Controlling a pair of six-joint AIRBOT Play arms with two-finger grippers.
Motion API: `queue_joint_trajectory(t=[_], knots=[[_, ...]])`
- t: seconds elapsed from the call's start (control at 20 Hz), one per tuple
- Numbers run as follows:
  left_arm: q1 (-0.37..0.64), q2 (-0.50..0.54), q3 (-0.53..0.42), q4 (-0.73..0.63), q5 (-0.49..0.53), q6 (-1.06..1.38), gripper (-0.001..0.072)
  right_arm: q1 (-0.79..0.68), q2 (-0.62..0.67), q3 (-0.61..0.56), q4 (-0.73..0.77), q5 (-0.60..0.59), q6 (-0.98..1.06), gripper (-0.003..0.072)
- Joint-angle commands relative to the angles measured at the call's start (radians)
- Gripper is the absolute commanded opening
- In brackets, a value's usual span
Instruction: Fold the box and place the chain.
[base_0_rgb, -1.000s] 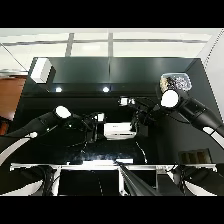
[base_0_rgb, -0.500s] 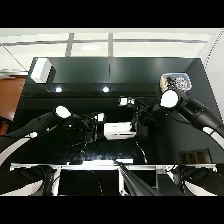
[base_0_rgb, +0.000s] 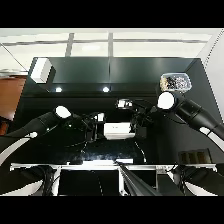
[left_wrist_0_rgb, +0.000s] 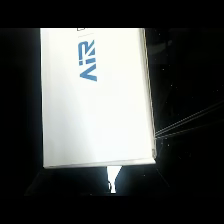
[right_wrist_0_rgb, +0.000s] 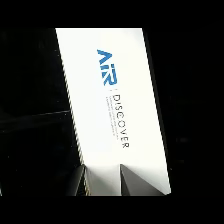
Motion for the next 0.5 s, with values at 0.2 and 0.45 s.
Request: queue_joint_trajectory(t=[0.2, 0.45], knots=[[0.0, -0.001, 0.0, 0.0, 0.0, -0.001, 0.0438, 0.003, 0.0, 0.0, 0.006, 0.005, 0.055, 0.0266], [0.0, -0.001, 0.0, 0.0, 0.0, -0.001, 0.0438, 0.003, 0.005, 0.001, 0.006, 0.004, 0.067, 0.0266]])
